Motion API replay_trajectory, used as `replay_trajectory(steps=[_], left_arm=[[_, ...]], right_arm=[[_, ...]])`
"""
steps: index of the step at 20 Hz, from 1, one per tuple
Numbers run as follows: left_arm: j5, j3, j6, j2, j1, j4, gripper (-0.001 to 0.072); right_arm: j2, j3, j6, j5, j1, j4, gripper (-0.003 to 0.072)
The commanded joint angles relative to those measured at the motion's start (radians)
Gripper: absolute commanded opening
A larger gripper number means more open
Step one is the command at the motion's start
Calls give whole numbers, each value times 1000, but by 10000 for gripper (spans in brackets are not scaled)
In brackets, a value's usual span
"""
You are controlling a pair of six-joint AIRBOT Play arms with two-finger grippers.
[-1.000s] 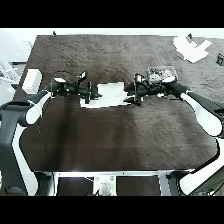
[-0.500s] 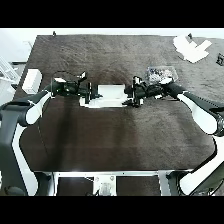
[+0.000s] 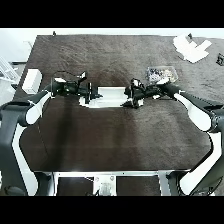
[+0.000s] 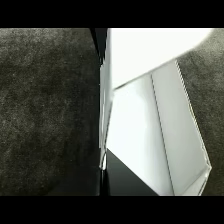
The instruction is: Fold the box and place the chain.
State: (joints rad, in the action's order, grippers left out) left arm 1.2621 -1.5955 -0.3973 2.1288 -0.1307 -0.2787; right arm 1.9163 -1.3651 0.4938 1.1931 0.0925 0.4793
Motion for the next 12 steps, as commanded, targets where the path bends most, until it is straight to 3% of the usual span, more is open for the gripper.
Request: replay_trajectory(steps=[1,12], left_arm=[[-1,0,0,-1,0,0,22],[6,0,0,-1,0,0,22]], right_arm=[[18,-16,5,5,3,24,652],[49,-73,3,17,24,78,652]])
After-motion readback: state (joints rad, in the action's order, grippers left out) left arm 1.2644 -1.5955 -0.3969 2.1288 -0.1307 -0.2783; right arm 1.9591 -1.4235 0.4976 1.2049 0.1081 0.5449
